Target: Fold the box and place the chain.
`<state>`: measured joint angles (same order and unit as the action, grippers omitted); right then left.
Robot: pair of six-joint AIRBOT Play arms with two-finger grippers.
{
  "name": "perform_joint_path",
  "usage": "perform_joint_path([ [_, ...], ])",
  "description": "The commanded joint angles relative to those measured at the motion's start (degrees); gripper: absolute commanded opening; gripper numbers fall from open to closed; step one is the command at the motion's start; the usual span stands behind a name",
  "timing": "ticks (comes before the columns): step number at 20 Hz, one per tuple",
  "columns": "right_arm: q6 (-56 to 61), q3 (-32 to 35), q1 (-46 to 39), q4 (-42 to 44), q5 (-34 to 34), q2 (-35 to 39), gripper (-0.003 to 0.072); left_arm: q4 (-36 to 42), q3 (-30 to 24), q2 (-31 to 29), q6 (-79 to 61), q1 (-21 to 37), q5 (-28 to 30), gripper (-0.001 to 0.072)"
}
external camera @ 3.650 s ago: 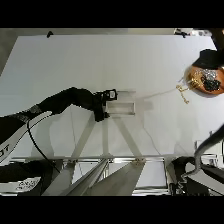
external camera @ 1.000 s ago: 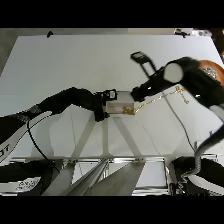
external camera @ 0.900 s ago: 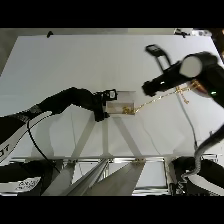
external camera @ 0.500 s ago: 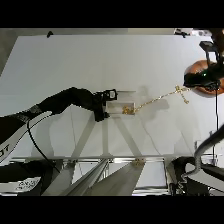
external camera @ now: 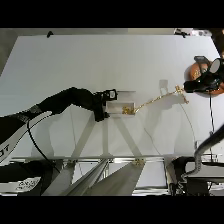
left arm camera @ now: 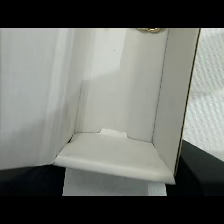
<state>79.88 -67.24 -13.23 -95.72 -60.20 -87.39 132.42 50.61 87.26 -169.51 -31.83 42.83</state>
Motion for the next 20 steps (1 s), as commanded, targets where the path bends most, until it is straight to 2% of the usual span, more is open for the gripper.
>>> perform_joint_path([
  [1,-0.31,-0.02,-0.11,-0.37,3.39,-2.78,0.0434,0.0,0.04,-0.02,-0.02,0.02,0.0,0.0155],
  [5,-0.52,-0.02,-0.11,-0.11,6.84,-3.17,0.0434,0.0,0.04,-0.02,-0.02,0.02,0.02,0.0155],
  [7,-3.21,-0.02,-0.11,4.55,8.87,-3.17,0.0399,0.0,0.04,0.0,-0.02,0.02,0.02,0.0155],
  [10,-4.96,-0.02,-0.11,9.88,10.38,-3.91,0.04,0.0,0.04,0.0,-0.02,0.02,0.0,0.0155],
  [18,-6.93,-0.02,-0.11,13.2,7.96,-6.91,0.0399,0.0,0.04,0.0,-0.02,0.02,0.02,0.0155],
  [19,-6.93,-0.02,-0.11,13.22,8.0,-6.91,0.0384,0.0,0.04,0.0,-0.02,0.02,0.02,0.0155],
  [20,-6.93,-0.02,-0.11,13.22,8.0,-6.93,0.0324,0.0,0.04,0.0,-0.02,0.02,0.02,0.0155],
])
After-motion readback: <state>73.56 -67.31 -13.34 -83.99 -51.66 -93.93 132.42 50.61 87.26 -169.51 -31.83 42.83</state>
